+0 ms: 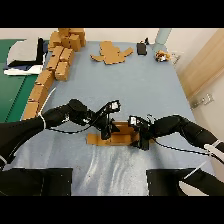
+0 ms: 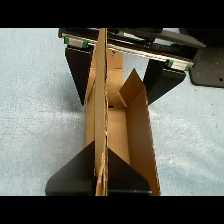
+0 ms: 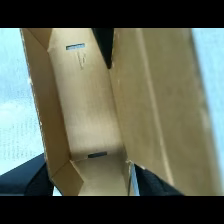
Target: Fold the box.
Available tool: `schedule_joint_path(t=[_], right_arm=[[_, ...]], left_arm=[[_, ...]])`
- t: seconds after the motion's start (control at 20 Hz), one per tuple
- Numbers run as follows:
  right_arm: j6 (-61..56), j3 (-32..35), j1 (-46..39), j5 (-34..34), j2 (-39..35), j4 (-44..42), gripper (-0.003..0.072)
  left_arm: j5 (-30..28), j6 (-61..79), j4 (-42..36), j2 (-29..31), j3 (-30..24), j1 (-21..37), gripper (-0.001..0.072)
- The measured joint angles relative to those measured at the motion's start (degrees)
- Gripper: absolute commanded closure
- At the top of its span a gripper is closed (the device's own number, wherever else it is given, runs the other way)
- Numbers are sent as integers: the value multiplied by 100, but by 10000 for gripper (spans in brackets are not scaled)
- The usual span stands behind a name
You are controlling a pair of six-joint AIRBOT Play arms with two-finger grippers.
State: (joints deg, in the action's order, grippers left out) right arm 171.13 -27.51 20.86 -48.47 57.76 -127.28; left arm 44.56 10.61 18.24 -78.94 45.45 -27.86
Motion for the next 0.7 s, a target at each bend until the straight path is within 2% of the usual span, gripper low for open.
schedule_joint_path(t=[0.7], right_arm=[[83,-13,232,59,142,214,-15]], left_arm=[[7,0,0,0,0,0,693]])
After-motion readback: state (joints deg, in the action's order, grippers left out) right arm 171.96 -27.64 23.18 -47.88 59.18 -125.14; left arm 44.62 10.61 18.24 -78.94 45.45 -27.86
